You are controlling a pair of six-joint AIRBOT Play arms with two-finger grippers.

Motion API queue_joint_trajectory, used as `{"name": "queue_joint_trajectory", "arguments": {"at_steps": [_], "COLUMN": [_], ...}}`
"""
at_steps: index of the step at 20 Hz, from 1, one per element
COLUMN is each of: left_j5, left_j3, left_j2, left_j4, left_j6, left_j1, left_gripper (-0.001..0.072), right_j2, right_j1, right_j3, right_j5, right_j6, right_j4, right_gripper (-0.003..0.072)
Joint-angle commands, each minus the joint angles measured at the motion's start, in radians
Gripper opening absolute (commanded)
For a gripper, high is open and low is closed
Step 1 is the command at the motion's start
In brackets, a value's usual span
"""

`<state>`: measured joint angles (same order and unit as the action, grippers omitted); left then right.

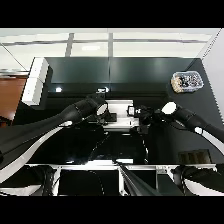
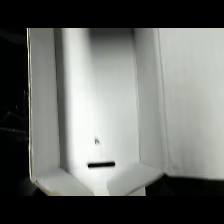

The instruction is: Fold the box and place the chain.

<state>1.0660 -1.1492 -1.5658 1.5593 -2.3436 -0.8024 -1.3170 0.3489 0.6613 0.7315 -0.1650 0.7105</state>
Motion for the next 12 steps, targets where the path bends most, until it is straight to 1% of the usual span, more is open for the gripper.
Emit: {"name": "queue_joint_trajectory", "arguments": {"at_steps": [1,5,6,8,9,11,12], "left_j5": [0.009,0.009,0.009,0.009,0.009,0.01,0.01], "left_j3": [0.0,0.0,0.0,0.0,0.0,0.0,0.0], "left_j2": [0.0,0.0,0.0,0.0,0.0,0.0,0.0], "left_j4": [0.004,0.003,0.003,0.003,0.003,0.003,0.003], "left_j6": [0.014,0.014,0.013,0.013,0.013,0.013,0.013], "left_j1": [0.001,0.0,0.0,0.0,0.0,0.001,0.0], "left_gripper": [0.003,0.003,0.0031,0.003,0.0031,0.0031,0.0031], "right_j2": [0.052,0.071,0.071,0.071,0.071,0.071,0.071], "right_j1": [0.0,0.0,0.0,0.0,0.0,0.003,0.008], "right_j3": [0.001,0.001,0.001,0.001,0.001,0.0,0.0], "right_j5": [0.051,0.051,0.051,0.053,0.053,0.052,0.05], "right_j6": [0.065,0.064,0.064,0.071,0.08,0.095,0.116], "right_j4": [0.08,0.079,0.074,0.038,0.018,-0.006,-0.017], "right_gripper": [0.0719,0.0718,0.0704,0.0296,0.0166,0.013,0.013]}}
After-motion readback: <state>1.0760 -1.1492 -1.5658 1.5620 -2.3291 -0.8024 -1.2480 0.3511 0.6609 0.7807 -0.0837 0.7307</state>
